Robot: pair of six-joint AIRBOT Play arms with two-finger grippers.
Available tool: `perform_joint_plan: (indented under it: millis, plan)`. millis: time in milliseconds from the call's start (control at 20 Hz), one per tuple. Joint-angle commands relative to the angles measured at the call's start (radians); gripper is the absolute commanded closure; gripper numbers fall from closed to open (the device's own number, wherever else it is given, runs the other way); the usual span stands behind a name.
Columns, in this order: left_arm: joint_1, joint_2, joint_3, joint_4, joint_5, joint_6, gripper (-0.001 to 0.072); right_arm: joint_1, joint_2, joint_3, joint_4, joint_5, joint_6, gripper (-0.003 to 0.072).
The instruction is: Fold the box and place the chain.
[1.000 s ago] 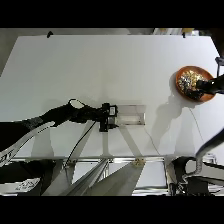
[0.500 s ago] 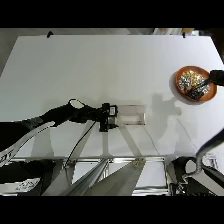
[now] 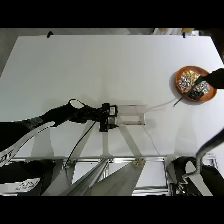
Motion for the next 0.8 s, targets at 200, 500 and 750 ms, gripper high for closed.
perform_joint_plan:
  millis: [200, 500, 750]
  plan:
    - [0.0, 0.0, 0.0, 0.0, 0.0, 0.0, 0.0642, 0.305, 0.097, 0.0, 0.078, 0.195, 0.005, 0.0666]
    - [0.0, 0.0, 0.0, 0.0, 0.0, 0.0, 0.0642, 0.517, 0.096, -0.002, 0.1, 0.119, 0.007, 0.0666]
    - [0.0, 0.0, 0.0, 0.0, 0.0, 0.0, 0.0642, 0.62, 0.093, -0.036, 0.092, 0.012, 0.032, 0.0666]
